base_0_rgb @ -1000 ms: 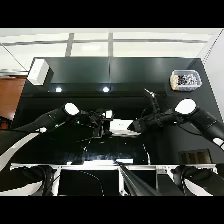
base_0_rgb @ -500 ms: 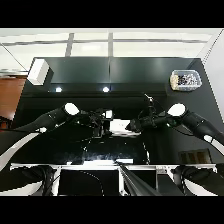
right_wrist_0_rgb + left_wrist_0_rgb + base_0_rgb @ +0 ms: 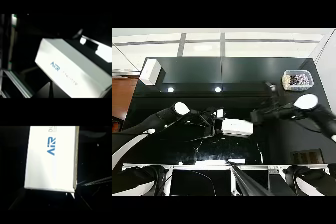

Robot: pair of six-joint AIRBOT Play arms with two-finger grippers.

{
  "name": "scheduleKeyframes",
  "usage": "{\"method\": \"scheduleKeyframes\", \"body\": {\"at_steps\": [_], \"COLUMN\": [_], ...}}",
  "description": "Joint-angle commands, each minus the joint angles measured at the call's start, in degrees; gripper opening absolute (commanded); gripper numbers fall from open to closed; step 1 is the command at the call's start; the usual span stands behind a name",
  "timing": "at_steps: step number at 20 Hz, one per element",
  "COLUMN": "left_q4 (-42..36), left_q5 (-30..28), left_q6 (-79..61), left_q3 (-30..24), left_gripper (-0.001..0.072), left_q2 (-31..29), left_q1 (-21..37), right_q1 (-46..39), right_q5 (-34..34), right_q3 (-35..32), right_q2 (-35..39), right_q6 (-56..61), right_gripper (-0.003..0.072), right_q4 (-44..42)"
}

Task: Fold the box and place the chain.

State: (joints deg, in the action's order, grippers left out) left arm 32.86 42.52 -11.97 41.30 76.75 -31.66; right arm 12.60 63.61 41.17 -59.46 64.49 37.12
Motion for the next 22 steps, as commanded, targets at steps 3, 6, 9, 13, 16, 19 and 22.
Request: {"method": "scheduleKeyframes", "body": {"at_steps": [3, 6, 9, 13, 16, 19, 22], "left_q4": [9.7, 10.6, 12.9, 13.0, 14.8, 14.9, 15.3], "left_q5": [1.3, 1.9, 4.1, 3.5, 4.5, 7.4, 9.0], "left_q6": [14.1, 23.7, 24.4, 28.1, 28.1, 29.1, 31.9], "left_q3": [0.0, 2.9, 9.6, 17.7, 20.3, 21.2, 21.5], "left_gripper": [0.0713, 0.0713, 0.0712, 0.0712, 0.0712, 0.071, 0.071], "left_q2": [-9.2, -9.9, -5.7, 3.8, 7.3, 9.0, 9.4], "left_q1": [1.0, -1.3, -6.6, -11.0, -11.7, -11.6, -11.6], "right_q1": [-13.8, -16.0, -16.0, -16.0, -16.0, -16.0, -16.0], "right_q5": [7.9, 5.9, 4.5, 3.0, 2.8, 2.5, 1.7], "right_q3": [1.6, 1.6, 1.6, 1.6, 1.6, 1.6, 1.6], "right_q2": [6.7, 6.7, 6.7, 6.7, 6.7, 6.7, 6.7], "right_q6": [-0.3, -0.4, -0.4, -0.4, -0.4, -0.4, -0.4], "right_gripper": [0.0047, 0.0047, 0.0047, 0.0046, 0.0046, 0.0046, 0.0046], "right_q4": [1.5, 3.7, 4.4, 5.8, 7.0, 7.6, 7.5]}}
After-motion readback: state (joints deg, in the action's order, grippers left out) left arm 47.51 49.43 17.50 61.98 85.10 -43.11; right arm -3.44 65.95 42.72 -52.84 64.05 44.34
